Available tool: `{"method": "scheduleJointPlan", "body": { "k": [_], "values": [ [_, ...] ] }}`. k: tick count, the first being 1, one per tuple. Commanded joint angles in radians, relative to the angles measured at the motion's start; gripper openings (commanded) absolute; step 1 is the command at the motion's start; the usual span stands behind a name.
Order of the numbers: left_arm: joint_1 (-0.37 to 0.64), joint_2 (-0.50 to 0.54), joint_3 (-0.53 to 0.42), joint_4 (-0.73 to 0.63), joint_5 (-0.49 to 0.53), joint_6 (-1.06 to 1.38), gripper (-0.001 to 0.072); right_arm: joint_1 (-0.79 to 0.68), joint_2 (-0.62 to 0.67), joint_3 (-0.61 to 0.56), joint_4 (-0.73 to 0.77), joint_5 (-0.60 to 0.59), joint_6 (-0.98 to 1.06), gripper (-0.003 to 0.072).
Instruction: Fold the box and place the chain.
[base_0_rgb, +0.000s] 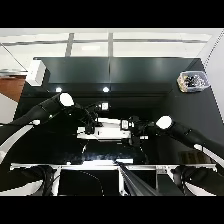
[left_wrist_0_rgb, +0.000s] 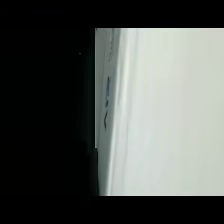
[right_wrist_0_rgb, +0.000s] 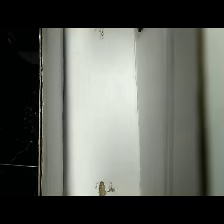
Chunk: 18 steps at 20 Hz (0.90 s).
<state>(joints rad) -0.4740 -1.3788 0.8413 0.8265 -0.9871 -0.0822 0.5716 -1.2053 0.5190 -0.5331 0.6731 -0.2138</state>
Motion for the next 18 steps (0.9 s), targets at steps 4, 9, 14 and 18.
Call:
{"method": "scheduleJointPlan", "body": {
  "k": [4, 9, 14, 18],
  "values": [
    [0.001, 0.000, 0.001, -0.001, -0.001, 0.000, 0.0029, -0.025, 0.031, 0.000, -0.097, 0.006, 0.103, 0.0601],
    [0.001, 0.000, 0.001, -0.002, -0.001, -0.001, 0.0029, -0.048, 0.037, -0.003, -0.116, 0.030, 0.102, 0.0600],
    [0.001, 0.000, 0.001, -0.002, -0.001, -0.001, 0.0029, -0.048, 0.028, -0.003, -0.112, 0.023, 0.102, 0.0600],
    [0.001, 0.000, 0.001, -0.002, -0.001, -0.001, 0.0030, -0.048, 0.017, -0.003, -0.110, 0.022, 0.102, 0.0599]
  ]
}}
